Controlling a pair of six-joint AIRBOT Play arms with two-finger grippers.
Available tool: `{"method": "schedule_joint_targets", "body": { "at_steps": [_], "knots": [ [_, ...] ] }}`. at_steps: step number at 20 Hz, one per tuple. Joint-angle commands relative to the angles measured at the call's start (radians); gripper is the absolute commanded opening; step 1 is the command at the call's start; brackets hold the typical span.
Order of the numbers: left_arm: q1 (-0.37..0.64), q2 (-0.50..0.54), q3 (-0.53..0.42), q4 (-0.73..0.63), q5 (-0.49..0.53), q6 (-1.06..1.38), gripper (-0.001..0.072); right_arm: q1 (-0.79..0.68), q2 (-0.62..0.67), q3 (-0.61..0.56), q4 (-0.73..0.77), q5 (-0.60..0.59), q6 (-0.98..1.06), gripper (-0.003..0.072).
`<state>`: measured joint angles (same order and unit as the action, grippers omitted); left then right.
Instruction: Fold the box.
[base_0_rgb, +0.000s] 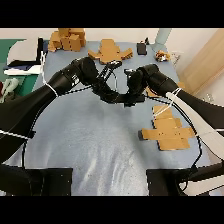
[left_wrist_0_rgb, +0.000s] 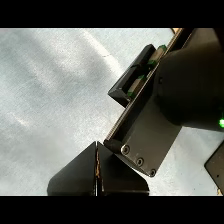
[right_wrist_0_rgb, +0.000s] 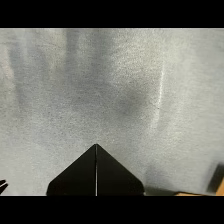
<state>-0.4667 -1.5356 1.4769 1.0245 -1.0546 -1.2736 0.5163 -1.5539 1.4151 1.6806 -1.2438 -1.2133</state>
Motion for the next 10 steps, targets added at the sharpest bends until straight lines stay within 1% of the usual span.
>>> {"method": "schedule_joint_targets", "body": {
  "at_steps": [1, 10],
  "knots": [
    [0.000, -0.002, -0.001, -0.001, 0.002, 0.000, 0.0012, 0.001, -0.002, 0.000, 0.001, 0.001, 0.000, 0.0004],
    [0.000, -0.012, -0.001, 0.000, 0.006, 0.001, 0.0012, 0.001, -0.010, 0.001, 0.000, 0.000, 0.001, 0.0004]
  ]
}}
